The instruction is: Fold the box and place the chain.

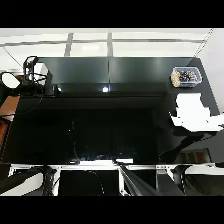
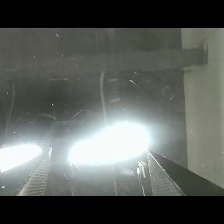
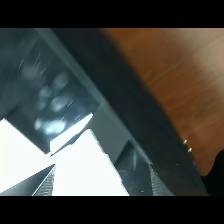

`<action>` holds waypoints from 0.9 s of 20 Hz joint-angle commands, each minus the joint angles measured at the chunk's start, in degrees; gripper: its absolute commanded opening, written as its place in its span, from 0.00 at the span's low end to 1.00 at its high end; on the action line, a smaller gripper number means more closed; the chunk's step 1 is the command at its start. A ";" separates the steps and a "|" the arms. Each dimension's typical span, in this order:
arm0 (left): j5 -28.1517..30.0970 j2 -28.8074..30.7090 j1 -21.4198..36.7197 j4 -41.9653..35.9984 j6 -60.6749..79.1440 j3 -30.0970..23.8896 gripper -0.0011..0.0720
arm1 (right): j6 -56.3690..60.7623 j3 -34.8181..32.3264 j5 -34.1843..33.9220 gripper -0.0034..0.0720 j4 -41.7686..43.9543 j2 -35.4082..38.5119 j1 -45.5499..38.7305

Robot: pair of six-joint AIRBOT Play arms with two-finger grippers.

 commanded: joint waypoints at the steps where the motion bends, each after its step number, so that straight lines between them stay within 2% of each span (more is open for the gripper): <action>1: -0.44 -0.31 0.07 0.17 -1.75 0.09 0.98 | -9.86 3.50 6.58 0.98 2.36 -4.66 0.92; 2: -0.66 -0.48 0.04 0.15 -2.16 0.09 0.98 | -11.80 3.52 6.49 0.98 2.60 -4.79 1.42; 3: -0.70 -0.66 -0.02 0.15 -2.36 0.09 0.98 | -13.51 3.52 6.03 0.87 2.60 -4.79 1.88; 4: -0.68 -0.76 -0.02 0.15 -2.54 0.09 0.98 | -14.16 3.52 5.53 0.66 2.60 -4.79 2.08; 5: -0.85 -0.81 0.00 0.15 -3.21 0.09 0.98 | -14.19 3.52 4.66 0.56 2.67 -4.79 2.25; 6: -0.85 -0.81 0.00 0.13 -3.87 0.09 0.98 | -14.27 3.52 4.81 0.31 3.06 -4.79 2.27; 7: -0.83 -0.81 -0.02 -0.04 -4.39 0.09 0.98 | -14.27 3.52 5.07 0.13 3.19 -4.79 2.27; 10: -0.48 -0.81 0.00 -0.09 -4.66 0.09 0.98 | -14.27 3.52 8.85 0.11 4.83 -4.76 2.27; 12: 0.52 -0.83 0.02 -0.07 -4.63 0.09 0.98 | -14.29 3.50 12.90 0.11 9.29 -4.76 2.27; 13: 1.25 -0.83 0.02 -0.09 -4.66 0.11 0.98 | -14.34 3.48 15.37 0.06 12.50 -4.72 2.32; 14: 1.36 -0.83 0.02 -0.07 -4.63 0.11 0.98 | -14.36 3.02 17.29 0.06 16.09 -4.44 2.56; 16: 0.87 -0.83 0.07 -0.04 -4.63 0.11 0.98 | -14.47 -0.39 17.88 0.06 22.21 -1.97 4.11; 18: -0.17 -0.83 0.02 -0.09 -4.66 0.09 0.98 | -16.50 -6.69 16.33 0.06 27.15 2.43 7.52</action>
